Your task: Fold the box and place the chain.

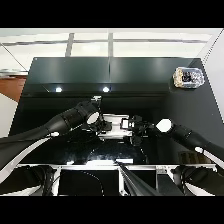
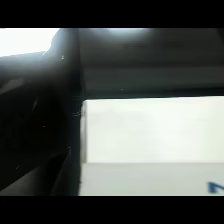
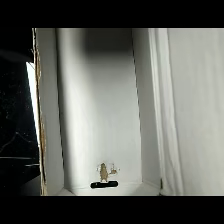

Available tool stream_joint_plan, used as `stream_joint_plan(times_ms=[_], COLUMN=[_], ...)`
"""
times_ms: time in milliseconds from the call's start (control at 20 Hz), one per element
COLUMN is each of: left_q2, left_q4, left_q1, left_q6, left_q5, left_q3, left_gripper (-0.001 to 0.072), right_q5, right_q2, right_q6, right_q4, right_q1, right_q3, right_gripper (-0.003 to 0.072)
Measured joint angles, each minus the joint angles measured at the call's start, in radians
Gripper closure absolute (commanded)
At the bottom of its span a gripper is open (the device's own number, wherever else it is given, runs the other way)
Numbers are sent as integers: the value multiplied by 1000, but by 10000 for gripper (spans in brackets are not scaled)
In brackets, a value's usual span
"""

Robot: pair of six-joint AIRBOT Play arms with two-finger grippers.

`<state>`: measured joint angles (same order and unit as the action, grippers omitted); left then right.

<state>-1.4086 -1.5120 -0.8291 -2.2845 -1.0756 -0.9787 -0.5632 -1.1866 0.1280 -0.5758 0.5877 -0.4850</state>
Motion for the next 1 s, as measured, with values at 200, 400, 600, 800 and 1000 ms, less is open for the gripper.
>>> stream_joint_plan(times_ms=[200,400,600,800,1000], left_q2=[-11,-23,-34,-38,-39], left_q4=[-6,-8,-5,1,2], left_q1=[0,0,0,0,0], left_q6=[0,-1,-2,-8,-3], left_q5=[-2,0,2,7,9], left_q3=[-2,-2,-2,-3,-3], left_gripper=[483,484,487,676,676], right_q5=[0,0,0,-1,0], right_q2=[0,0,0,0,0], right_q6=[0,0,-1,-6,-3], right_q4=[0,0,0,0,0], right_q1=[0,0,0,0,0], right_q3=[0,0,0,0,0], right_gripper=[215,215,215,215,214])
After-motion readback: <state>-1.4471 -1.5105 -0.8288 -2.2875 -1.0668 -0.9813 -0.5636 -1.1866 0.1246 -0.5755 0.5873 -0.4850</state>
